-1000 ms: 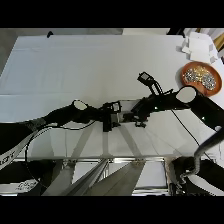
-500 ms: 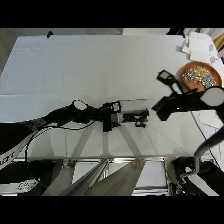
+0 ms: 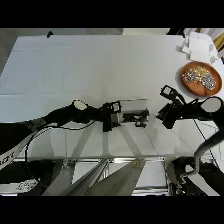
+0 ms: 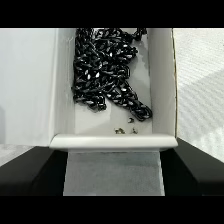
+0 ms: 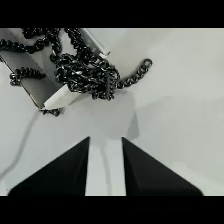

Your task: Fold the box and place the chain.

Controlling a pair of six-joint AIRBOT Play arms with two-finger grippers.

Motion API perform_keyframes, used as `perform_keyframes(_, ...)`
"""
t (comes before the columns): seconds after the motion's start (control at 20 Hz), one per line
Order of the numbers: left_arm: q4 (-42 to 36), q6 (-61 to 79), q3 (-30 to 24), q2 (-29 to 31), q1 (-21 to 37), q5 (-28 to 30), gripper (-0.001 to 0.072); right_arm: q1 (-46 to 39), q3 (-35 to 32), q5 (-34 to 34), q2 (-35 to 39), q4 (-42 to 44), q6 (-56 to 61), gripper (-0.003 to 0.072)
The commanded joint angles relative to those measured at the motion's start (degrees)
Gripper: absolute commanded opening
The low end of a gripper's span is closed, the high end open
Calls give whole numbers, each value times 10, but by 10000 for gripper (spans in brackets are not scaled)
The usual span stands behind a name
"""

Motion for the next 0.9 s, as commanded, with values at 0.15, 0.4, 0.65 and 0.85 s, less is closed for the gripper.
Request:
perform_keyframes(0.15, 0, 0, 0, 0, 0, 0, 252, 3, -29, -64, -44, 92, -136, 255)
perform_keyframes(0.4, 0, 0, 0, 0, 0, 0, 252, 54, -29, -99, -99, 93, -148, 250)
perform_keyframes(0.65, 0, 0, 0, 0, 0, 0, 252, 55, -29, -112, -107, 95, -146, 190)
perform_keyframes(0.85, 0, 0, 0, 0, 0, 0, 252, 55, -29, -125, -107, 125, -146, 146)
